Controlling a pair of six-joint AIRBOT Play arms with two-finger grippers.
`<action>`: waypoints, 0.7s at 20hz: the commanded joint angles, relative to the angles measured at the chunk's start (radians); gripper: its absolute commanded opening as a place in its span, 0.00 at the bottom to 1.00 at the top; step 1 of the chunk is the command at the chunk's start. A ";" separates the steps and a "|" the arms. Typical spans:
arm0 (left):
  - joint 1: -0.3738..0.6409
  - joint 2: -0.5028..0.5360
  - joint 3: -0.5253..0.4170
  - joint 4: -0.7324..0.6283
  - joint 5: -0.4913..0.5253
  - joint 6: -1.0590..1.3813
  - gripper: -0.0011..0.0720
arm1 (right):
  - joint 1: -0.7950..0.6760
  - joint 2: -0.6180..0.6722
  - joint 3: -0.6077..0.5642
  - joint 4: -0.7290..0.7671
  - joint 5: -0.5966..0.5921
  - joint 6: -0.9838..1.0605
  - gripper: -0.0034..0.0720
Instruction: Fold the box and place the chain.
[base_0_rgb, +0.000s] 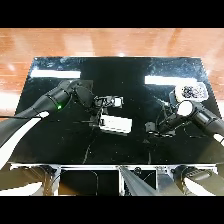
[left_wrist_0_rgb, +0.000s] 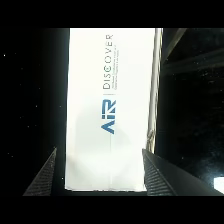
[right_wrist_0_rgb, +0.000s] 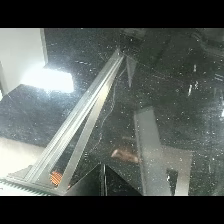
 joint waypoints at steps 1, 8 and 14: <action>-0.001 0.001 -0.002 0.000 0.002 -0.002 0.87 | 0.000 0.001 0.000 0.000 -0.001 0.000 0.09; -0.005 0.002 -0.002 0.000 0.008 -0.004 0.87 | 0.000 0.001 0.000 0.000 -0.001 0.000 0.09; -0.005 0.016 -0.015 0.000 -0.002 -0.011 0.87 | 0.000 0.001 0.000 0.000 -0.002 0.000 0.09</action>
